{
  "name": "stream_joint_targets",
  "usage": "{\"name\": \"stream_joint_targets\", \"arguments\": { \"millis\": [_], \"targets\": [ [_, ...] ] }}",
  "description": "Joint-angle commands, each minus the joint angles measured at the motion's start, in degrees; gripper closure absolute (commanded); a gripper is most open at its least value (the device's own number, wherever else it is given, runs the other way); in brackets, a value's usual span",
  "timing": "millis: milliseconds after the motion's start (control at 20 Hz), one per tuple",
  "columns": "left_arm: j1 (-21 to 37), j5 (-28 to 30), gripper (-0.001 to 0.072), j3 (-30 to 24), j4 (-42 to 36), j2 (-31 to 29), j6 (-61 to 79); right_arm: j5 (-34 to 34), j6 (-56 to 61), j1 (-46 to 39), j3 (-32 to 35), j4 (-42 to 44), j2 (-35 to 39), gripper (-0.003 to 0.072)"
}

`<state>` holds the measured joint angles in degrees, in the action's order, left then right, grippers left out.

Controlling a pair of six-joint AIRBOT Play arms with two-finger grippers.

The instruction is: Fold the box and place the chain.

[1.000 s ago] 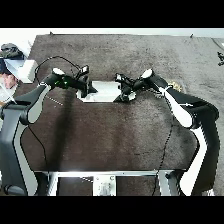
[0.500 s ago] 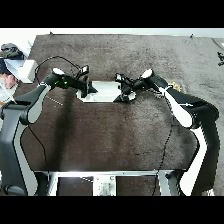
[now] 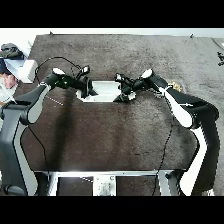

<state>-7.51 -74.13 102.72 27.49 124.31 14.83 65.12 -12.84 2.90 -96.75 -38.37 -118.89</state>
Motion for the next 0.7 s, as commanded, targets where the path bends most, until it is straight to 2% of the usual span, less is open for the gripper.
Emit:
{"name": "stream_joint_targets", "arguments": {
  "millis": [0, 50, 100, 150, 400, 500, 650],
  "targets": [
    [0.5, -0.9, 0.0343, 0.1, -0.5, -1.4, 0.0, 0.0, 0.0, 0.0, 0.0, 0.0, 0.0, 0.0249],
    [0.9, -1.5, 0.0311, 0.1, -0.5, -2.4, -0.1, 0.0, 0.0, 0.0, 0.0, 0.0, 0.0, 0.0249],
    [1.6, -1.7, 0.0199, 0.1, -0.5, -3.3, -1.4, 0.0, 0.0, 0.0, 0.0, 0.0, 0.0, 0.0249],
    [2.6, -2.0, 0.0163, 0.2, -0.5, -4.3, -3.6, 0.0, 0.0, 0.0, 0.0, 0.0, 0.0, 0.0249],
    [6.9, -9.9, 0.0177, 0.2, -0.7, -8.1, -6.0, 0.0, 0.0, 0.0, 0.0, 0.0, 0.0, 0.0249],
    [7.3, -13.6, 0.0345, 0.1, -0.6, -9.3, -6.0, 0.0, 0.0, 0.0, 0.0, 0.0, 0.0, 0.0249],
    [7.0, -16.5, 0.0665, 0.0, -0.7, -10.8, -5.9, 0.0, 0.0, 0.0, 0.0, 0.0, 0.0, 0.0249]
  ]
}}
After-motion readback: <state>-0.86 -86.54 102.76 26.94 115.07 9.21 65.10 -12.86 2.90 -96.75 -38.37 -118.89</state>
